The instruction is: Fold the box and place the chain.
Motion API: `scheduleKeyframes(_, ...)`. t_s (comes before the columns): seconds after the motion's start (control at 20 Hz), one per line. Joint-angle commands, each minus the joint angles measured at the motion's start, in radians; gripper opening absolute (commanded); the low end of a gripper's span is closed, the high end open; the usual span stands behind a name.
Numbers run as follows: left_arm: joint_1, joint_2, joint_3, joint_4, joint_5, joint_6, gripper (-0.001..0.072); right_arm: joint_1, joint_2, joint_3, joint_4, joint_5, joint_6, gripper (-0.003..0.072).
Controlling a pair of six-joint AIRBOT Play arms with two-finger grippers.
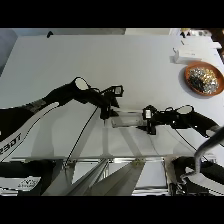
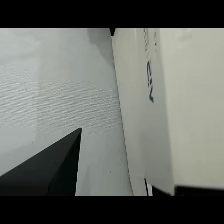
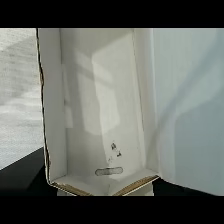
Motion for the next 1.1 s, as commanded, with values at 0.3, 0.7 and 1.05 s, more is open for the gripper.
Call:
scheduleKeyframes(0.3,0.121,0.219,0.001,0.232,-0.244,-0.23,0.0432,-0.001,0.0,0.001,0.003,0.002,0.005,0.0416)
scheduleKeyframes(0.7,-0.024,0.313,0.0,0.279,-0.29,-0.405,0.0003,-0.001,0.0,0.001,0.002,0.002,0.005,0.0416)
scheduleKeyframes(1.05,-0.162,0.227,0.0,0.135,0.196,-0.415,0.0006,-0.001,0.0,0.001,0.003,0.002,0.005,0.0416)
